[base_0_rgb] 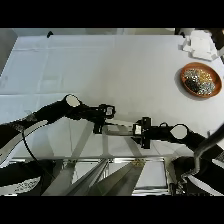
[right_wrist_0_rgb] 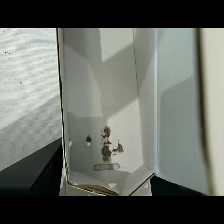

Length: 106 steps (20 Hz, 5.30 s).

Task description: Fold the box and place the chain.

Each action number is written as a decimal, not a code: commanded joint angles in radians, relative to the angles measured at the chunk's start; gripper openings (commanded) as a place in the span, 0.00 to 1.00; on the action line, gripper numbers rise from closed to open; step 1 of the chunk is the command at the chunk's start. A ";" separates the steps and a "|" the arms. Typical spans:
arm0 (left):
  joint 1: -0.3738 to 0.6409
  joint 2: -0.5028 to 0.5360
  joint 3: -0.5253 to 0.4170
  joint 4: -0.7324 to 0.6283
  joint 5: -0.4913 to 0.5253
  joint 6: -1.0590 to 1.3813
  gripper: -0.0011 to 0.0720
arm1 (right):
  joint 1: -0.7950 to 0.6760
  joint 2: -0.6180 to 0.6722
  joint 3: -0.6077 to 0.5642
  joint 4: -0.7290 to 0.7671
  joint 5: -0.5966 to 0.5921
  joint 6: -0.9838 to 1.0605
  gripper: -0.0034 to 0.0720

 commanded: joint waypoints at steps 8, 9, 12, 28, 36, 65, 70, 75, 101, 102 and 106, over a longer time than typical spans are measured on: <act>0.000 0.001 0.001 0.000 0.000 0.000 0.03 | 0.000 -0.001 -0.001 -0.001 0.000 0.000 0.72; 0.000 0.001 0.001 0.000 0.000 0.000 0.03 | 0.000 -0.001 -0.001 0.002 0.000 0.000 0.85; 0.000 0.001 0.001 0.000 0.000 0.000 0.03 | 0.000 -0.001 -0.001 0.009 0.001 0.000 0.89; 0.000 0.001 0.001 0.000 0.000 0.000 0.03 | -0.025 -0.024 -0.001 0.052 -0.003 -0.001 0.66; 0.000 0.001 0.001 0.000 0.000 0.000 0.03 | -0.025 -0.025 0.000 0.023 -0.090 -0.001 0.63; 0.000 0.001 0.001 0.000 0.000 0.000 0.03 | -0.025 -0.024 0.000 0.035 -0.069 -0.001 0.64; 0.000 0.001 0.001 0.000 0.000 0.000 0.03 | -0.044 -0.024 0.000 0.113 -0.045 -0.055 0.70; 0.000 0.001 0.001 0.000 0.000 0.000 0.03 | -0.080 -0.024 0.000 0.113 0.007 -0.056 0.69; 0.000 0.001 0.001 0.000 0.000 0.000 0.03 | -0.080 -0.056 0.000 0.098 0.003 -0.080 0.58; 0.000 0.001 0.001 0.000 0.000 0.000 0.03 | -0.080 -0.056 0.000 0.093 0.002 -0.079 0.58; 0.000 0.001 0.001 0.000 0.000 0.000 0.03 | -0.080 -0.056 0.000 0.083 0.002 -0.079 0.58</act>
